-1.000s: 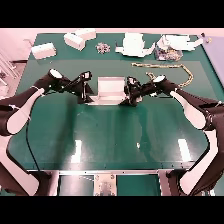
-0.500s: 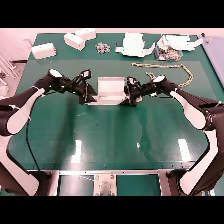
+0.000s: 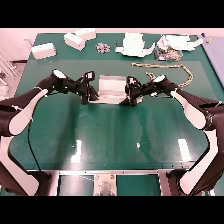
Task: Fold the box and place the chain.
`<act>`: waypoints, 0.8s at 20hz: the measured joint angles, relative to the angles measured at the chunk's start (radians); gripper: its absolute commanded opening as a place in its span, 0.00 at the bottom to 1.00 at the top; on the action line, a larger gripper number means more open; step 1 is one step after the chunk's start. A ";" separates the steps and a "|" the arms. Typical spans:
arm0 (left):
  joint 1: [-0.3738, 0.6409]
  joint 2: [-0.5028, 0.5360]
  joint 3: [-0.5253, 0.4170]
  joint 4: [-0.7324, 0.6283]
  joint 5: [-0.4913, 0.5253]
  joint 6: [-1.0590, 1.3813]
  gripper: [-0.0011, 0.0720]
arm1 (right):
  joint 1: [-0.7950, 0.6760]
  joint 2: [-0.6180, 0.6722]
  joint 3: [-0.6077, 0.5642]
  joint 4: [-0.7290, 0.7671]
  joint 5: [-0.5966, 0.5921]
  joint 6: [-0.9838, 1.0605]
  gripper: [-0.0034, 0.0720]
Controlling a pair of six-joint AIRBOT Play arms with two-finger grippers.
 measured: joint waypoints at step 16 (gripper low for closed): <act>0.044 0.002 0.000 0.127 0.029 0.021 0.61 | 0.001 0.000 0.000 -0.001 0.006 -0.002 0.82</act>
